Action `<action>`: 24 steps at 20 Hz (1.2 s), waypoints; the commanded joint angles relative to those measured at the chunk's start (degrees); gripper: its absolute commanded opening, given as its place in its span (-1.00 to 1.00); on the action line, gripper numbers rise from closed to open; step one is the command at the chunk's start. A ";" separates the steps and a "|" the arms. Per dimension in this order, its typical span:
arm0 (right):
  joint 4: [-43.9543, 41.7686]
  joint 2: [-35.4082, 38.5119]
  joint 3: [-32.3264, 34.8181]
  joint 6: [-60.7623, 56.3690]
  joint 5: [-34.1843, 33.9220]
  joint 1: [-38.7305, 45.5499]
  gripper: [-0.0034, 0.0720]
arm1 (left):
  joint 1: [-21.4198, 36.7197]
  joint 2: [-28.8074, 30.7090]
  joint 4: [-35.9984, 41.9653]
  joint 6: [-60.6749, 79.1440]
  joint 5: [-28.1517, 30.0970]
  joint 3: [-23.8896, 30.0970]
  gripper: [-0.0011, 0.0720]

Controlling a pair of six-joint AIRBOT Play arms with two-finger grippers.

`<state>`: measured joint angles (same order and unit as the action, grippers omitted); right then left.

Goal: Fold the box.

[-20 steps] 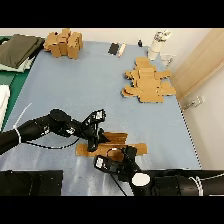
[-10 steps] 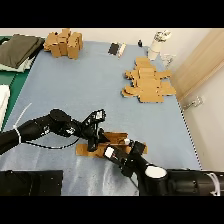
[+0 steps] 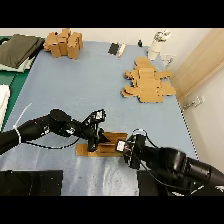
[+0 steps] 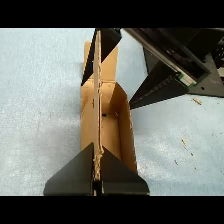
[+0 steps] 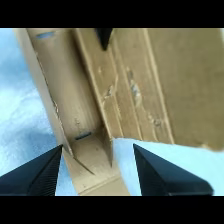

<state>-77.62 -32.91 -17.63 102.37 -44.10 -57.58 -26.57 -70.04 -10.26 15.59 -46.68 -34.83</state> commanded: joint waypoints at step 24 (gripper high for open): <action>-46.71 -19.19 -3.23 61.75 -3.32 26.18 0.94 | 0.00 -0.02 -0.02 0.00 0.00 0.00 -0.93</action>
<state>-123.85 -49.82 -20.84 163.98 -47.35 -31.44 -26.57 -70.04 -10.26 15.59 -46.70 -34.81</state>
